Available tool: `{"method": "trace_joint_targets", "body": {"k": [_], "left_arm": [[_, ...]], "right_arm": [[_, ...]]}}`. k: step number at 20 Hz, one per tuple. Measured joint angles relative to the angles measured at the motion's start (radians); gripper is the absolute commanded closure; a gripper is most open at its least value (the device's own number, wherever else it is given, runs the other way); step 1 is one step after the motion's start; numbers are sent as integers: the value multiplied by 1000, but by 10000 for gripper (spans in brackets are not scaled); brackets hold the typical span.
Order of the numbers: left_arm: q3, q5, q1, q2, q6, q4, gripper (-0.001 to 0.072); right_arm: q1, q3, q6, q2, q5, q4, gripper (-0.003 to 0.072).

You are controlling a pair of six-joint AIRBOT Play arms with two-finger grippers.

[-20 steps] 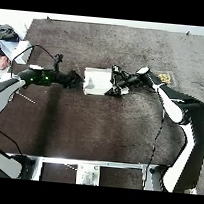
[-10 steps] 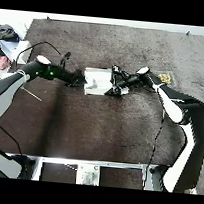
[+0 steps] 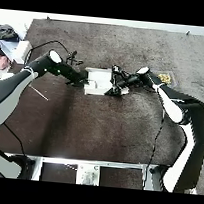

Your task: Fold the box and place the chain.

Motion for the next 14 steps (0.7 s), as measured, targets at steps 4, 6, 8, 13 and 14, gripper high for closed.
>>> {"method": "trace_joint_targets", "body": {"k": [4, 6, 8, 13, 14], "left_arm": [[5, 43, -38, 1, -97, 78, 399], [12, 55, -55, 0, -153, 129, 399], [23, 61, -72, -1, -209, 185, 400], [37, 68, -105, -6, -309, 292, 407], [39, 63, -106, -2, -317, 298, 406]], "right_arm": [[0, 0, 0, 0, 0, 0, 348], [0, 0, 0, 0, 0, -1, 348], [0, 0, 0, 0, 0, 0, 348], [0, 0, 0, 0, 0, 0, 348], [0, 0, 0, 0, 0, 0, 348]]}}
